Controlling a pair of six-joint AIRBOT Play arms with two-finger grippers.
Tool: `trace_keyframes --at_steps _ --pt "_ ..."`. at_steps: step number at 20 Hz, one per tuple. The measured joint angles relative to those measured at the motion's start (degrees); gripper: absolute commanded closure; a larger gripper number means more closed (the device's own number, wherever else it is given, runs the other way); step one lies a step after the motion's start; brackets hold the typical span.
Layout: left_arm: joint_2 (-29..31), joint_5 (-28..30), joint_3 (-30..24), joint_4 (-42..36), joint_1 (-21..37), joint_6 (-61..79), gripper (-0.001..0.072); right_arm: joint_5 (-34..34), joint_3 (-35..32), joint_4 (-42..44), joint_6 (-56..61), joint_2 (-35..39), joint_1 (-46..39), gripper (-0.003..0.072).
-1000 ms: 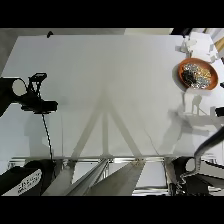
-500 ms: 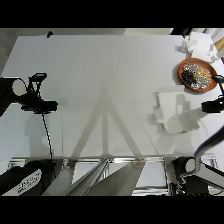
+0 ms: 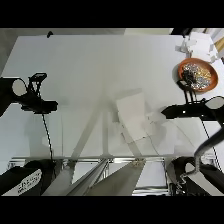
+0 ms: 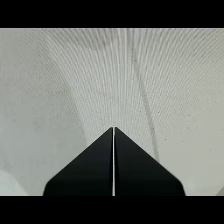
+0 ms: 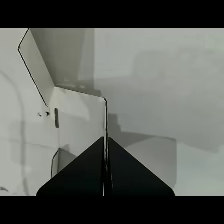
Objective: Fold the box and place the chain.
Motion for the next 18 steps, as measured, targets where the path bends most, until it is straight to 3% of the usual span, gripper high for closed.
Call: trace_keyframes --at_steps 3,4,6,9,12,15,18 --pt "0.0 0.31 0.0 -0.22 0.0 -0.02 0.0699 -5.53 -1.77 1.18 3.54 0.5 6.88 0.0674" --pt "0.0 0.37 0.0 -0.52 0.0 0.0 0.0656 -7.04 -2.1 1.42 4.55 0.57 8.87 0.0674" --pt "0.0 1.05 0.0 -2.51 0.0 0.76 0.0143 -9.25 -2.45 1.68 5.75 0.68 11.82 0.0674" --pt "-0.72 2.67 0.0 -12.7 0.0 10.45 0.013 -10.95 -2.71 1.84 6.8 0.74 14.23 0.0674" --pt "-3.41 3.56 -0.02 -32.65 -0.63 26.67 0.0078 -11.72 -2.82 1.95 7.15 0.74 15.15 0.0674" --pt "-7.63 5.22 0.0 -49.4 -3.34 40.52 0.0076 -12.02 -2.82 1.97 7.21 0.74 15.5 0.0674" --pt "-12.7 7.17 0.0 -56.98 -7.3 47.8 0.0076 -12.17 -2.82 1.97 7.3 0.74 15.63 0.0674"
